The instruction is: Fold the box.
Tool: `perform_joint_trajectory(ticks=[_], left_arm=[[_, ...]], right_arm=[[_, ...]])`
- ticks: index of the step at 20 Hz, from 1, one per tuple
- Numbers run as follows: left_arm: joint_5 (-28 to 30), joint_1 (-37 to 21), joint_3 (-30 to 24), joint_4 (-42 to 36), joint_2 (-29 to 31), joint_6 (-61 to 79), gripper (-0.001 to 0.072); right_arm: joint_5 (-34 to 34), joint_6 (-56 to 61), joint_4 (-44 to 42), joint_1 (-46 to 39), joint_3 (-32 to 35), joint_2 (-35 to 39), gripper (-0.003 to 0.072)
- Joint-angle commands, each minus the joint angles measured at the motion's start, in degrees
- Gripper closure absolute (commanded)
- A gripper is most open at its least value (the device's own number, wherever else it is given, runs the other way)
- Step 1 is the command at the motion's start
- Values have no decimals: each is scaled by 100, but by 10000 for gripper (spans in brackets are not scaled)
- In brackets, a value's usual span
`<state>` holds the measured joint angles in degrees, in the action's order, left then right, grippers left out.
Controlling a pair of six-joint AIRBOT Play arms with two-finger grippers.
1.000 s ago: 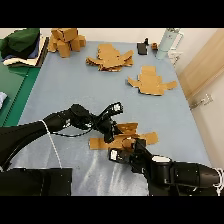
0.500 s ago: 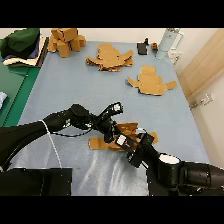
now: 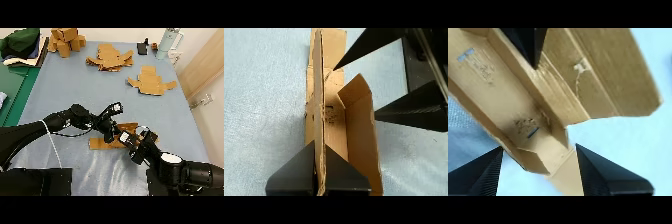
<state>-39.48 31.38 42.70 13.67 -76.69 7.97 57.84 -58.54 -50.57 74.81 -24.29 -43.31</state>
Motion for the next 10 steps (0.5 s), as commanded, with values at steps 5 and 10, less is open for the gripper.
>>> perform_joint_trajectory(ticks=[5,10], left_arm=[[2,2,-2,4,-2,0,696],[2,2,-2,2,-2,0,695]], right_arm=[[-1169,-3084,-1587,-1552,553,1333,-34],[-1790,-6059,-3709,-3211,603,1460,-34]])
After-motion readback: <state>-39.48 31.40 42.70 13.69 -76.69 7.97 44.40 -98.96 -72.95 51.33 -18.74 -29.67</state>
